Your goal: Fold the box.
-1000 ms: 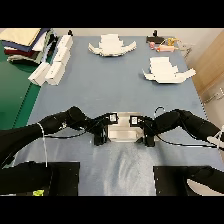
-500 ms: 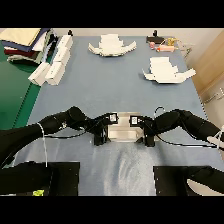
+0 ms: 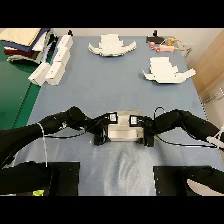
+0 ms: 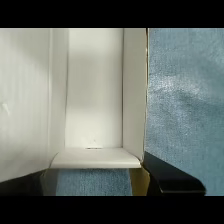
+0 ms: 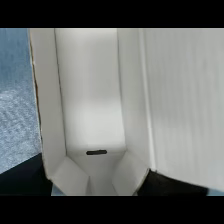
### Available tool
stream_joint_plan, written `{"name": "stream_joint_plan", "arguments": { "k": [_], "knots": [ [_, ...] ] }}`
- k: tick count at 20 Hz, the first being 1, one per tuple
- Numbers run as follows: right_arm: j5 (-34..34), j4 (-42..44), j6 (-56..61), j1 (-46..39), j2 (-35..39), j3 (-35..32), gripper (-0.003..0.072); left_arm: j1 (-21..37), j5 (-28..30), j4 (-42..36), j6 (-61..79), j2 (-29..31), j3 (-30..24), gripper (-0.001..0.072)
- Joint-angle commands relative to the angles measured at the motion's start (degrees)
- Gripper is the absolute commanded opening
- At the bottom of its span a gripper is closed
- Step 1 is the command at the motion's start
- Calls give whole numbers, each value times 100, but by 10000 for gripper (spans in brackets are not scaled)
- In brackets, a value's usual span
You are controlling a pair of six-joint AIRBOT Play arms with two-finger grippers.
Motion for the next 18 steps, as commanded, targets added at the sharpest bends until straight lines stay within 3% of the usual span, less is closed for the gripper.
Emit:
{"name": "stream_joint_plan", "arguments": {
  "k": [1,5,10,15,16,18],
  "knots": [
    [31,-162,223,9,111,63,716,-2,-2,9,7,-2,0,522],
    [-44,-852,1128,9,656,85,716,-2,-2,11,7,-2,0,522],
    [-922,-2083,2461,9,1305,85,716,-2,-2,11,7,-2,0,522],
    [-1488,-2072,4422,9,2175,240,700,-2,-2,9,7,-2,0,522],
    [-1488,-1971,4859,9,2273,293,630,-2,-4,11,7,-2,0,522],
    [-1486,-1482,5530,9,2321,396,160,-2,-2,11,7,-2,0,522]
  ]
}}
